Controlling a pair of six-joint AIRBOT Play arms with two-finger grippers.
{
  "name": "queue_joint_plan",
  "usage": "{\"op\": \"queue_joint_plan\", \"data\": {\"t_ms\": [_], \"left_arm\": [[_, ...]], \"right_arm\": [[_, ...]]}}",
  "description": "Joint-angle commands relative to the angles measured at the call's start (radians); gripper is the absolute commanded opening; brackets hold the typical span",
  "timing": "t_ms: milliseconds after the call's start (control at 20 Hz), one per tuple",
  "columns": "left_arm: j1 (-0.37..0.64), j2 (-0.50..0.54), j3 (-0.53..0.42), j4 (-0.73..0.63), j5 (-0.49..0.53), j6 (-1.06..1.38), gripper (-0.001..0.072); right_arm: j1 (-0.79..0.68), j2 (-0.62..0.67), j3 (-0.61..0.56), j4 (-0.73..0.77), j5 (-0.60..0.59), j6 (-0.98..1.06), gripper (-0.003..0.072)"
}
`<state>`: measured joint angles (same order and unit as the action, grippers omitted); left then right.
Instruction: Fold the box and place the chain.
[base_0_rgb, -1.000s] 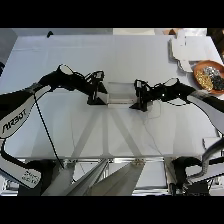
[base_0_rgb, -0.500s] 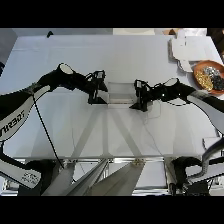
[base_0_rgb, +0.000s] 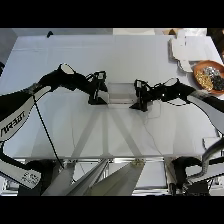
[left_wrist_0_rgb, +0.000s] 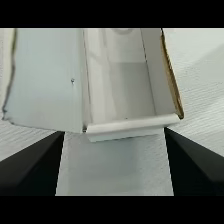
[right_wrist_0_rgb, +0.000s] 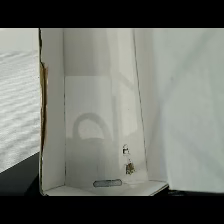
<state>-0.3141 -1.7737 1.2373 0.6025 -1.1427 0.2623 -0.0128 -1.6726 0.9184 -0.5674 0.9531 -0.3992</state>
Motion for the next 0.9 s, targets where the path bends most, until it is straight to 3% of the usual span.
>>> {"op": "queue_joint_plan", "data": {"t_ms": [0, 850], "left_arm": [[0.004, 0.001, 0.001, 0.001, 0.002, 0.001, 0.0698], [0.015, 0.001, 0.001, 0.040, -0.005, 0.002, 0.0698]], "right_arm": [[0.000, 0.001, 0.000, -0.001, 0.000, -0.002, 0.0398], [0.000, 0.001, 0.000, -0.001, 0.000, -0.002, 0.0398]]}}
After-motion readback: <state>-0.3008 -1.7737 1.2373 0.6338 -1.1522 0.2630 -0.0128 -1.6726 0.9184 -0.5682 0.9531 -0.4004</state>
